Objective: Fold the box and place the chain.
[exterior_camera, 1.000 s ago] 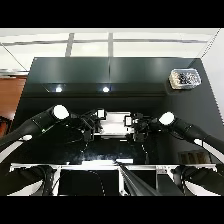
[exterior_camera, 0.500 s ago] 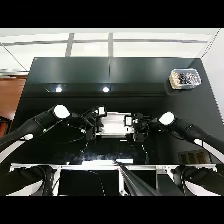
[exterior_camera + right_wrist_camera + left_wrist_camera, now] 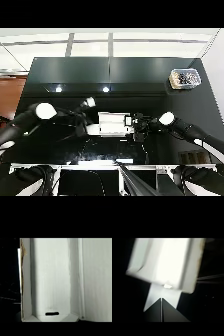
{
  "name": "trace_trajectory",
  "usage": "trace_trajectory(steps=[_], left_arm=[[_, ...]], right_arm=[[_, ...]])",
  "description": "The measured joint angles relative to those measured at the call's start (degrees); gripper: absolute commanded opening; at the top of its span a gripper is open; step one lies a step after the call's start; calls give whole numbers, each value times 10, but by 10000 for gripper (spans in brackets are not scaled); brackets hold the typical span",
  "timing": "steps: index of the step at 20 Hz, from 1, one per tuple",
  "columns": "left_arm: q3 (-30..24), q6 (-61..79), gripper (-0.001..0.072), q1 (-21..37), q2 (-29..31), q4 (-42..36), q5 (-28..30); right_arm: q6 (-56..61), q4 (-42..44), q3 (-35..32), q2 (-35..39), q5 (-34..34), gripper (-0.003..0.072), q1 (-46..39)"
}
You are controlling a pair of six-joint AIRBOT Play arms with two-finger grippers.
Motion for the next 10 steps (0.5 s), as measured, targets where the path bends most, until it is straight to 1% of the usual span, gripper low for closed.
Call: trace_trajectory(steps=[3, 6, 8, 10], left_arm=[[-4, -172, 24, 70, 44, 47, -7], [-29, -354, 24, 152, 43, 62, -18], [-56, -417, 24, 200, 19, 19, -43], [-82, -426, 24, 229, -18, -49, -62]], right_arm=[[0, 0, 0, 0, 0, 465, 0], [0, 0, 0, 0, 0, 465, 0], [0, 0, 0, 0, 0, 465, 0], [0, 0, 0, 0, 0, 465, 0]])
